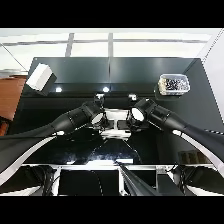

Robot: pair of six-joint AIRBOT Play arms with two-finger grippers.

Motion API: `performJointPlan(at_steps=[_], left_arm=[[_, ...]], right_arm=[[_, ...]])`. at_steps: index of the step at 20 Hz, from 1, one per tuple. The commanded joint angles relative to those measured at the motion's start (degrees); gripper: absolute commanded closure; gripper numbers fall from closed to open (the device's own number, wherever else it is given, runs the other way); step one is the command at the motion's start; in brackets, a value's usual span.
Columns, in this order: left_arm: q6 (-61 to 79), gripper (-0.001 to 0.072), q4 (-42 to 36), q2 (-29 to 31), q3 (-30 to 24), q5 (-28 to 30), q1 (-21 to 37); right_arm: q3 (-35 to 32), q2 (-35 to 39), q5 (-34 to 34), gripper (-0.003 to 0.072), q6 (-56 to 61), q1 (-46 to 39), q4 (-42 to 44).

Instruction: Fold the box and place the chain.

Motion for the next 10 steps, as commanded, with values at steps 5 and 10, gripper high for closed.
performJointPlan(at_steps=[5, 10], left_arm=[[-0.04, 0.0680, -0.02, -0.02, -0.02, 0.00, 0.02], [-0.04, 0.0680, -0.02, -0.02, -0.02, 0.00, 0.02]], right_arm=[[0.83, -2.25, 0.13, 0.0497, 2.21, 0.35, -0.98], [0.85, -3.04, 0.26, 0.0554, 3.23, 0.31, -1.33]])
